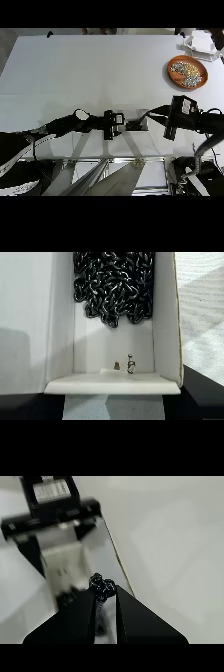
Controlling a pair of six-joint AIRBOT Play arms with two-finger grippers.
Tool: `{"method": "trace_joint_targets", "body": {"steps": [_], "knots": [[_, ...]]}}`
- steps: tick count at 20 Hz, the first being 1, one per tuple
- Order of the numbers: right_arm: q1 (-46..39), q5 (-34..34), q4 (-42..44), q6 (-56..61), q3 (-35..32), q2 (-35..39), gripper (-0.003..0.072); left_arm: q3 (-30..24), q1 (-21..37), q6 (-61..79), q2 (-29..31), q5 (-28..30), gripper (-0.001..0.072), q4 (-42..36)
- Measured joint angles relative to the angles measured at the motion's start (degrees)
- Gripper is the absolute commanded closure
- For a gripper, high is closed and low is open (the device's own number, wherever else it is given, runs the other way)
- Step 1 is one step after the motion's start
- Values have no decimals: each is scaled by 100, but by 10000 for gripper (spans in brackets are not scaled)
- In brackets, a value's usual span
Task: Fold the box and place the chain.
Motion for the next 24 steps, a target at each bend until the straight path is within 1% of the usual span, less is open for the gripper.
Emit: {"method": "trace_joint_targets", "body": {"steps": [3, 5, 8, 9, 10, 12, 14, 16, 18, 21, 22, 23, 24], "knots": [[-2, 74, 647, -192, -17, -553, 668, 0, 0, 0, -2, 0, 437, 0], [-2, 212, 876, -273, -35, -925, 668, 0, 0, -2, -2, 0, 437, 0], [-2, 332, 999, -315, -114, -1368, 667, 0, 0, -2, 0, 0, 437, 0], [-2, 332, 986, -328, -166, -1491, 640, 0, 0, 0, -2, 0, 437, 0], [-2, 313, 951, -334, -221, -1593, 590, 0, 0, 0, 0, 0, 437, 0], [-2, 247, 826, -343, -319, -1751, 562, 0, 0, -2, -2, 0, 437, 0], [-2, 177, 708, -350, -378, -1838, 505, 0, 0, -2, -2, 0, 437, 0], [-2, 57, 651, -354, -407, -1884, 502, 0, 0, 0, -2, 0, 437, 0], [-2, -68, 621, -352, -424, -1908, 453, 0, 0, 0, -2, 0, 437, 0], [-2, -142, 621, -354, -435, -1912, 450, 0, 0, 0, -2, 0, 437, 0], [-2, -153, 678, -354, -435, -1884, 470, 0, 0, 0, -2, 0, 437, 0], [-2, -146, 813, -354, -415, -1827, 516, 0, 0, 0, 0, 0, 437, 0], [-2, -90, 951, -354, -369, -1742, 519, 0, 0, -2, -2, 0, 437, 0]]}}
